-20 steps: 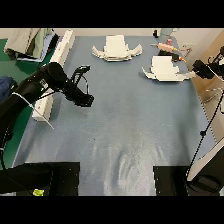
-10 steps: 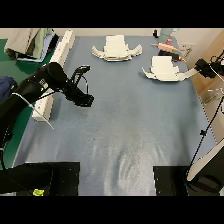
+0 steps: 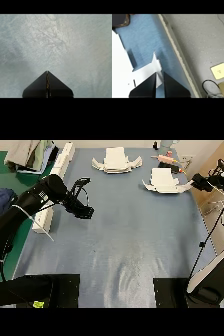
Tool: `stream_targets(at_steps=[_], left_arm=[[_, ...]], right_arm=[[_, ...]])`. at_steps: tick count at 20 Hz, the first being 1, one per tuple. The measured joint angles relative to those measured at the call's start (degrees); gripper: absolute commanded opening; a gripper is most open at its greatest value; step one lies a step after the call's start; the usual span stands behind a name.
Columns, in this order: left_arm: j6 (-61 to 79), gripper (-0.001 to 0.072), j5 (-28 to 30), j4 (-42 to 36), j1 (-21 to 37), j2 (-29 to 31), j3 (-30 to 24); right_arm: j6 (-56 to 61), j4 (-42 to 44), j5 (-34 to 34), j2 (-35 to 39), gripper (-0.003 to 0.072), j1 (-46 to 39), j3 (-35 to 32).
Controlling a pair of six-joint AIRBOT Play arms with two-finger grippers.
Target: Fold the box.
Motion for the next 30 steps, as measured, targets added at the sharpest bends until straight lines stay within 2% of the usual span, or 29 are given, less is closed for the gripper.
stream_targets(at_steps=[1,8,12,18,22,30], left_arm=[[0.0,0.0016,0.04,0.11,0.0,0.0,0.02],[0.0,0.0016,0.0,-0.04,0.0,0.0,0.02],[0.0,0.0016,0.0,-0.02,0.0,0.0,0.02],[0.0,0.0016,0.0,-0.02,0.0,0.0,0.02],[0.0,0.0016,0.02,-0.02,0.0,0.0,0.02],[0.0,0.0016,0.02,0.02,0.0,0.0,0.02]], right_arm=[[-1.79,2.1,0.74,0.0,0.0009,0.04,0.0],[-9.03,15.82,10.4,1.16,0.0001,0.48,-0.55],[-7.78,18.88,14.03,4.39,0.0001,2.64,-7.21],[-8.09,20.11,11.82,19.04,0.0001,8.41,-26.38],[-8.15,18.93,8.46,33.48,0.0001,11.3,-42.18],[-3.67,17.9,-2.99,64.81,0.0001,19.78,-78.2]])
